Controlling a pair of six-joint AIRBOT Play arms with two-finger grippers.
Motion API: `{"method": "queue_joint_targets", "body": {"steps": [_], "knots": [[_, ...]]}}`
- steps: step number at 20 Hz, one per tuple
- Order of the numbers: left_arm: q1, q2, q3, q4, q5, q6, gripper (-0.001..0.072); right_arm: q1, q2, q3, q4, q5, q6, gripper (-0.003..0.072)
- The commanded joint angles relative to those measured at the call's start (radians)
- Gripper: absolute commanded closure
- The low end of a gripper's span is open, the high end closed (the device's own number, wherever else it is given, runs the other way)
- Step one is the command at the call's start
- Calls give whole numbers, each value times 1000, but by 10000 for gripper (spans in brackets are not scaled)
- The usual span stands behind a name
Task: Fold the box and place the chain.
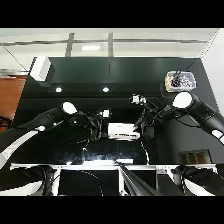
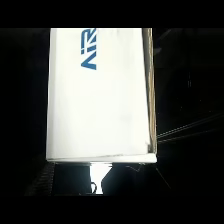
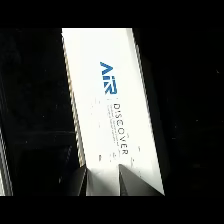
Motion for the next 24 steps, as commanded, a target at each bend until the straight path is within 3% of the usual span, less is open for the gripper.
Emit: {"method": "queue_joint_targets", "body": {"steps": [1,12,13,14,24], "knots": [[0,0,1,1,-1,1,305,0,1,-2,0,2,0,485],[0,0,1,1,-1,1,305,37,1,-13,-18,-8,7,483],[0,0,1,1,-1,1,305,37,1,-13,-18,-9,7,460],[0,0,1,0,-1,1,305,37,1,-13,-16,-10,8,357],[0,0,1,0,-1,1,305,37,1,-51,-16,-30,20,359]]}}
